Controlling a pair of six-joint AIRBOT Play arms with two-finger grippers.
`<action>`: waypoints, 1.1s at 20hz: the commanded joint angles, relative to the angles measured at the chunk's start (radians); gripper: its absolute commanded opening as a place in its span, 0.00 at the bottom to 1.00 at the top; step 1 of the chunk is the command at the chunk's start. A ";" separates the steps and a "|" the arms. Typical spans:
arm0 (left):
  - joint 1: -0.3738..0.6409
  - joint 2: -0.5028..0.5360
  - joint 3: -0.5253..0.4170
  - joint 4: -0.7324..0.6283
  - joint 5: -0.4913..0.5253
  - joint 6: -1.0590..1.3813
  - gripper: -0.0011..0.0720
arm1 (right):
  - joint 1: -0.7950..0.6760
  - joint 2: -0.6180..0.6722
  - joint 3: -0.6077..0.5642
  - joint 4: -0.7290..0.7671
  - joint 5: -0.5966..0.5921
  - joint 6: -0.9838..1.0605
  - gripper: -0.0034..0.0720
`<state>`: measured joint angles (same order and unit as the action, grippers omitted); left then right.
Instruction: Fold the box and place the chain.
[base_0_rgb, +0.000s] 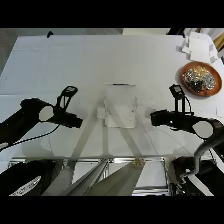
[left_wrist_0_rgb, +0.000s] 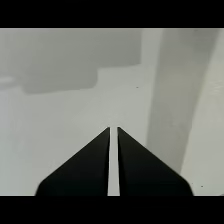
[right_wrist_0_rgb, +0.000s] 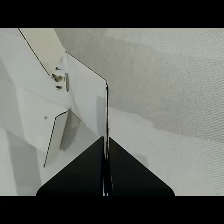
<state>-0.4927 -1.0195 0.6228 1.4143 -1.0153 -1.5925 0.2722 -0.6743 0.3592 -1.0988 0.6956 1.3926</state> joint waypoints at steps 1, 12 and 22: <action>0.002 0.000 0.000 -0.268 0.151 0.442 0.20 | 0.001 0.001 0.000 0.001 0.000 0.018 0.07; 0.294 -0.359 0.370 -0.775 -0.182 0.968 0.45 | 0.001 0.001 0.000 0.010 0.048 0.018 0.07; 0.148 -0.550 0.456 -0.855 -0.076 1.182 0.71 | 0.001 0.001 0.000 0.058 0.049 0.017 0.06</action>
